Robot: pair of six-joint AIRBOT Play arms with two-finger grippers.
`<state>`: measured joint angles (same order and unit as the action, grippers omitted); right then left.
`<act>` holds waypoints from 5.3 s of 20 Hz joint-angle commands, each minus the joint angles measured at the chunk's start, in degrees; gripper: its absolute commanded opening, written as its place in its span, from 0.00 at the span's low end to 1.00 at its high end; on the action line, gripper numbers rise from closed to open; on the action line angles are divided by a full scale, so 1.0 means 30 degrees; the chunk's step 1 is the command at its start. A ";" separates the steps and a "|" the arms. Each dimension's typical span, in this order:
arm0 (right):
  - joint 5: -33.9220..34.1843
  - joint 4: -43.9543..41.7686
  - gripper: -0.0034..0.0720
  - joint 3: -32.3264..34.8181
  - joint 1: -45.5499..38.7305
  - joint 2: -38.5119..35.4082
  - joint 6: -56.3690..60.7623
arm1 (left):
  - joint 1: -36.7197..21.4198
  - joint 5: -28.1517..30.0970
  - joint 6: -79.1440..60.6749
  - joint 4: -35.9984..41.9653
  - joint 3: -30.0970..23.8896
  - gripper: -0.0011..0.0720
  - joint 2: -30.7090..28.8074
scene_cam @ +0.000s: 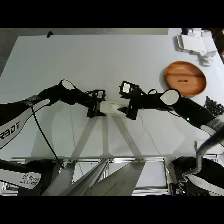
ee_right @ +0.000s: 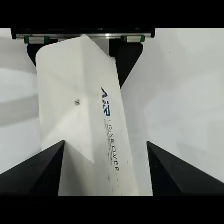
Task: Fold the box and place the chain.
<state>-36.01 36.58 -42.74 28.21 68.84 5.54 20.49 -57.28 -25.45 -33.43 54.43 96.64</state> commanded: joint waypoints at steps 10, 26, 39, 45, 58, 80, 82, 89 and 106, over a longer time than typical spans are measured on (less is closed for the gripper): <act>0.0313 -0.0124 0.55 0.0007 -0.0058 0.0656 -0.0007 | -0.0015 0.0007 -0.0007 -0.0007 0.0015 0.12 -0.0015; 0.1647 0.0306 0.54 0.0007 0.0597 0.1523 0.0204 | -0.0015 0.0007 -0.0007 -0.0007 0.0015 0.12 -0.0015; 0.1253 0.0386 0.43 0.0007 0.0597 0.0852 0.0204 | -0.0015 0.0007 -0.0007 -0.0007 0.0015 0.12 -0.0015; -0.0117 0.0437 0.41 0.0015 0.1188 0.1676 0.0197 | -0.0015 0.0000 -0.0007 -0.0007 0.0015 0.12 -0.0015; -0.0211 -0.1384 0.36 0.0007 0.1224 -0.0984 0.1836 | -0.0015 0.0007 -0.0007 -0.0007 0.0015 0.12 -0.0015; -0.1224 -0.4160 0.05 0.0000 -0.0342 0.1406 0.7730 | -0.0015 0.0007 -0.0007 -0.0007 0.0015 0.12 -0.0015; -0.0335 -0.3300 0.05 0.0000 -0.0889 -0.0401 0.7752 | -0.0015 0.0007 -0.0007 -0.0007 0.0015 0.12 -0.0015; -0.0503 0.7767 0.06 0.0000 -0.6776 -0.5253 1.5934 | -0.0015 0.0007 -0.0007 -0.0007 0.0015 0.12 -0.0015; -0.4306 1.3646 0.06 0.0007 -1.3610 -0.5377 1.9657 | 0.0095 -0.0284 0.0124 0.0685 0.0015 0.03 -0.0124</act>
<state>-49.80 77.41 -42.72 -12.29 52.75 64.29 20.80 -58.35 -25.39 -31.90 54.41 96.55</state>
